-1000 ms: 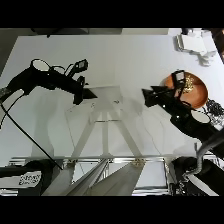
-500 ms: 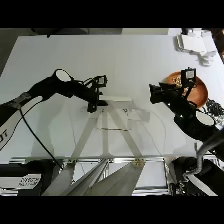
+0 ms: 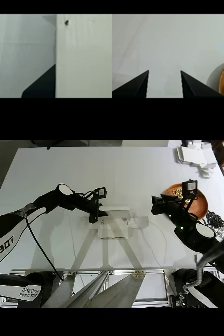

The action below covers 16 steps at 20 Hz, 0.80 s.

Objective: Fold the box and place the chain.

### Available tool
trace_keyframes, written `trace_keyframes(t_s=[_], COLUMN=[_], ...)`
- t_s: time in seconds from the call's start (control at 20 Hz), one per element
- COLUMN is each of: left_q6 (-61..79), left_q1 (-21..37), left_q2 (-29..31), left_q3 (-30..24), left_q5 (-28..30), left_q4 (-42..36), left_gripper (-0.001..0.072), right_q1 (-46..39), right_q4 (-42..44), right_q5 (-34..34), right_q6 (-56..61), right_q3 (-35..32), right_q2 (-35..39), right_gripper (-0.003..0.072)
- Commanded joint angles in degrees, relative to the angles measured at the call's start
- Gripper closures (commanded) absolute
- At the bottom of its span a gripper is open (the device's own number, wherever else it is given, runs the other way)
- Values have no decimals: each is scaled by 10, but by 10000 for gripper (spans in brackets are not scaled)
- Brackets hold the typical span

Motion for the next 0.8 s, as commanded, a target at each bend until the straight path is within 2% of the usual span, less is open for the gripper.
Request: trace_keyframes(t_s=[0.0, 0.55, 0.65, 0.75], left_q6=[1, 1, 1, 1], left_q1=[1, 1, 1, 1], left_q2=[-3, -12, -12, -12], left_q3=[0, 0, 0, 0], left_q5=[4, 3, 3, 3], left_q4=[5, 3, 3, 3], left_gripper=[705, 702, 702, 701], right_q1=[0, 0, 0, 0], right_q4=[0, -2, -2, -6], right_q5=[-1, 3, 33, 101], right_q6=[0, 0, 0, 0], right_q3=[0, 0, 2, 11], right_q2=[0, 2, 6, 7], right_gripper=[277, 276, 277, 276])
